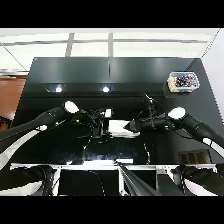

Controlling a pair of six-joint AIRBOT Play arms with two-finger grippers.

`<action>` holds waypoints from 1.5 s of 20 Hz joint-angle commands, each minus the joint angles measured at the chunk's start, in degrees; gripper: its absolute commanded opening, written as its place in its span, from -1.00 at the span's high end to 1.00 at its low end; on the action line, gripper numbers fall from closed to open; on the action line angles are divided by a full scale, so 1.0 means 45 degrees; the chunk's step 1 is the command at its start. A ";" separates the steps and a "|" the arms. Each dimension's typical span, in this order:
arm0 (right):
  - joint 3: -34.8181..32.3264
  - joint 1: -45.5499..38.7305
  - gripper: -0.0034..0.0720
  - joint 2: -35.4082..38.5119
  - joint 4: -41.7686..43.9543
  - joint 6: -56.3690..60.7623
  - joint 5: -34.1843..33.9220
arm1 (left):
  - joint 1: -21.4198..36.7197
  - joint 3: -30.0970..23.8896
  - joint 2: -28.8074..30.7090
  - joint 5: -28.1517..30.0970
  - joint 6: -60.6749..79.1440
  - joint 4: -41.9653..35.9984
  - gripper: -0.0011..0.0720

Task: Fold the box and place the chain.

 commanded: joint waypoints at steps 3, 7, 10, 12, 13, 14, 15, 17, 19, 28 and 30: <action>0.0000 -0.0019 0.87 0.0000 -0.0039 -0.0243 -0.0233 | 0.0000 0.0005 -0.0005 -0.0015 0.0005 0.0000 -0.27; 0.0627 -0.0826 0.87 0.0641 0.0000 -0.0461 0.2370 | 0.0000 0.0005 -0.0005 -0.0024 0.0005 0.0005 -0.27; 0.1083 -0.2487 0.87 0.2098 -0.0869 -0.0121 0.3993 | 0.0087 0.0015 0.0024 -0.0024 0.0005 0.0029 -0.28; 0.1078 -0.4075 0.87 0.3385 -0.1831 0.0359 0.4731 | 0.0141 0.0029 0.0257 -0.0097 -0.0005 0.0131 -0.83; 0.1078 -0.4881 0.87 0.3983 -0.2370 0.0588 0.5071 | 0.0151 0.0034 0.0461 -0.0097 -0.0204 0.0345 -0.98; 0.1078 -0.5722 0.87 0.4566 -0.2929 0.0695 0.5445 | 0.0189 0.0034 0.0729 -0.0102 -0.0699 0.0748 -0.98; 0.1078 -0.6513 0.87 0.5042 -0.3449 0.0855 0.5727 | 0.0233 0.0034 0.1044 -0.0112 -0.1253 0.1384 -0.98; 0.1069 -0.7737 0.87 0.5595 -0.4192 0.1141 0.5955 | 0.0219 0.0039 0.1792 -0.0321 -0.2040 0.2283 -0.98; 0.0840 -0.8315 0.87 0.5639 -0.4284 0.1545 0.5455 | -0.0092 0.0253 0.2487 -0.0466 -0.2399 0.2195 -0.98; 0.0413 -0.8330 0.87 0.5639 -0.4265 0.1564 0.4896 | -0.2822 0.3055 0.0330 0.0665 -0.4954 0.2205 -0.97; 0.0413 -0.8330 0.87 0.5639 -0.4265 0.1564 0.4896 | -0.3162 0.3623 -0.0330 0.0617 -0.5406 0.2210 -0.97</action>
